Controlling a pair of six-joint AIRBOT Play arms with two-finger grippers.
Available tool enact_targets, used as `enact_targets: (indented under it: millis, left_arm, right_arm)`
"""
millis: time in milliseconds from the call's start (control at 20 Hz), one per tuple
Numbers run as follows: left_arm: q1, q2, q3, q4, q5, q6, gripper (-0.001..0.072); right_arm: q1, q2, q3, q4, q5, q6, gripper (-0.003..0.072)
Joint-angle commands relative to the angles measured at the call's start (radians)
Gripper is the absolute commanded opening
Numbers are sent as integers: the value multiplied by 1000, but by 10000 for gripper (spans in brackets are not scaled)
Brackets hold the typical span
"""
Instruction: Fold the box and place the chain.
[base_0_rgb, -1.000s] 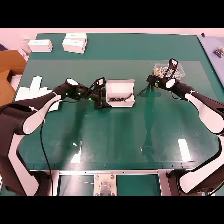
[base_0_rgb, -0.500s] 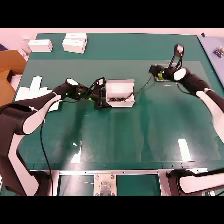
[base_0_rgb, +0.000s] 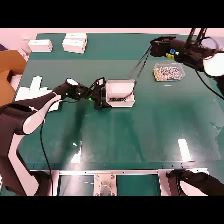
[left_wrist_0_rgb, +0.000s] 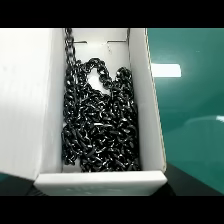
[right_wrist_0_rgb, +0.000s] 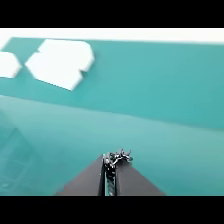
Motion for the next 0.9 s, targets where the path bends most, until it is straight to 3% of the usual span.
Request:
enact_targets:
  millis: [0, 150, 550, 850]
  left_arm:
    - [0, 0, 0, 0, 0, 0, 525]
    - [0, 0, 0, 0, 0, 0, 525]
    - [0, 0, 0, 0, 0, 0, 525]
    - [0, 0, 0, 0, 0, 0, 525]
  right_arm:
    - [74, 88, 0, -12, 68, -6, 8]
    - [119, 89, -8, -12, 119, 1, 7]
    - [192, 81, -123, -8, 118, 36, 7]
    - [192, 66, -204, -8, 58, 35, 7]
